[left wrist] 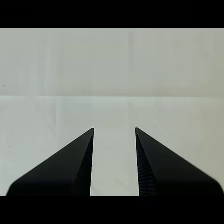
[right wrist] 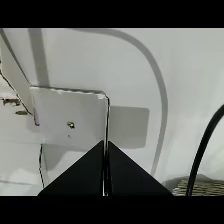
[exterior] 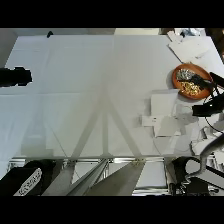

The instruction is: Fold the box and place the chain.

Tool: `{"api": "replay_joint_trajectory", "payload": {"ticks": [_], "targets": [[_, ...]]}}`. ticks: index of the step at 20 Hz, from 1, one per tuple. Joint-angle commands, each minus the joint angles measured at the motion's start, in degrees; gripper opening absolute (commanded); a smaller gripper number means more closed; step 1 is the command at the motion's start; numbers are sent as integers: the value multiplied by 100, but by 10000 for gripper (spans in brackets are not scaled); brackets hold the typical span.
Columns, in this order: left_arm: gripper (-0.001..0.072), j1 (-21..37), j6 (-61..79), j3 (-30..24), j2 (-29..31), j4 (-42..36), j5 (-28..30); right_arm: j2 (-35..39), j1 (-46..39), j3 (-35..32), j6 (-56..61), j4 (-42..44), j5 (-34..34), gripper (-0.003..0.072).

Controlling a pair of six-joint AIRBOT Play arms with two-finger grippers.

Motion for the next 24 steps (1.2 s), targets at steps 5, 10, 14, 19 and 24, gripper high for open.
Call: {"api": "replay_joint_trajectory", "payload": {"ticks": [5, 10, 14, 19, 24], "targets": [[295, 2, 2, 2, -4, 0, -2, 835, 0, 2, -741, 2599, 92, 11], [295, 2, 2, 2, -4, -2, 0, 857, 2, 0, -1078, 3751, 350, 11], [295, 2, 2, 2, -4, 0, 0, 857, 435, -205, -1180, 3700, -131, 11], [295, 2, 0, 2, -4, -2, -2, 855, 1943, -970, -1473, 4485, -1705, 10], [295, 2, 0, 2, -4, 0, -2, 848, 3180, -1086, -1668, 4778, -3169, 10]]}}
